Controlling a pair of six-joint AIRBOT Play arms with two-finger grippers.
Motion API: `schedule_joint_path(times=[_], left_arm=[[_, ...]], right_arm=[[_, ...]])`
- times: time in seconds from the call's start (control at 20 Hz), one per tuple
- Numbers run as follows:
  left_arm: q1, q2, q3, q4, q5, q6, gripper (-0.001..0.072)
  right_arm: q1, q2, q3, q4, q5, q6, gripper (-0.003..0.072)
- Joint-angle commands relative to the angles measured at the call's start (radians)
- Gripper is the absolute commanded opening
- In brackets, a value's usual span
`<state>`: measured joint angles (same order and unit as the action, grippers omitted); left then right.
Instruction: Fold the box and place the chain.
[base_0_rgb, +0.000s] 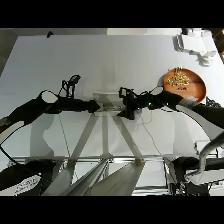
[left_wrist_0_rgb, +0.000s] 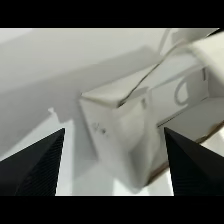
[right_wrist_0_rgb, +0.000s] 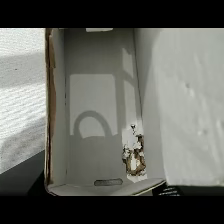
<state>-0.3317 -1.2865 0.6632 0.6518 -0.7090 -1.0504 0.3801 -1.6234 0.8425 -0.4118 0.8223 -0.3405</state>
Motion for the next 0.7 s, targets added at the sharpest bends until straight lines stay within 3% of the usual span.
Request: schedule_joint_path(times=[0.0,0.15,0.25,0.55,0.6,0.65], left_arm=[[-0.025,-0.001,0.073,0.102,-0.028,-0.109,0.0694],[-0.082,-0.021,0.18,0.481,-0.085,-0.473,0.0694],[-0.129,-0.053,0.248,0.634,-0.171,-0.649,0.0695],[-0.261,-0.181,0.348,0.802,-0.223,-0.854,0.0692],[-0.272,-0.192,0.348,0.845,-0.222,-0.917,0.066],[-0.278,-0.201,0.348,0.879,-0.228,-0.982,0.0547]], right_arm=[[0.001,0.0,0.0,0.0,0.0,0.0,0.0401],[0.001,0.0,0.0,0.0,0.0,0.0,0.0401],[0.001,0.0,0.0,0.0,0.0,0.0,0.0401],[0.001,0.0,0.0,0.0,0.0,0.0,0.0401],[0.001,0.0,0.0,0.0,0.0,0.0,0.0401],[0.001,0.0,0.0,0.0,0.0,0.0,0.0401]])
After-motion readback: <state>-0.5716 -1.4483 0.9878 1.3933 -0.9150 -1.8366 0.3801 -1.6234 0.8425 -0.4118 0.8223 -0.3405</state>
